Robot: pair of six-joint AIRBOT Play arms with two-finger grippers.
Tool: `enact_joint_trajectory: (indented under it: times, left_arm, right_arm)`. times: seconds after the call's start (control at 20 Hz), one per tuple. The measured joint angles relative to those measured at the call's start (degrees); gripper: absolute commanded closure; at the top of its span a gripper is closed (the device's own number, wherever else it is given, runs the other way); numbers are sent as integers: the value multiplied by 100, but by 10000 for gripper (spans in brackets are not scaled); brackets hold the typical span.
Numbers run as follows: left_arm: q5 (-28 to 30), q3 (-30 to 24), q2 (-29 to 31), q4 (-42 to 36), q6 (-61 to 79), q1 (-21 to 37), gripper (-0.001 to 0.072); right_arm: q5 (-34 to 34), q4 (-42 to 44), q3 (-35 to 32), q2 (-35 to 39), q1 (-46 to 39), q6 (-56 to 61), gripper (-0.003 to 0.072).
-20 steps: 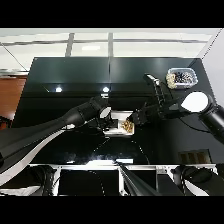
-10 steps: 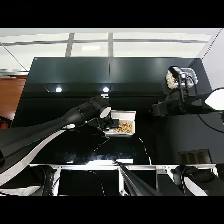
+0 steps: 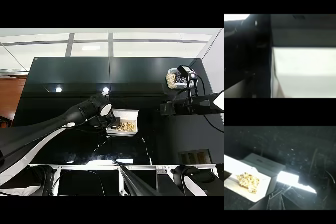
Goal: Fold the box and place the chain.
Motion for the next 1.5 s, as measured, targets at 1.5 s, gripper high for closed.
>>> enact_joint_trajectory:
  times: [1.5]
  left_arm:
    - [2214,-3309,2140,-4433,13110,2072,0]
  right_arm:
    - [-304,-214,-48,0,-17,39,519]
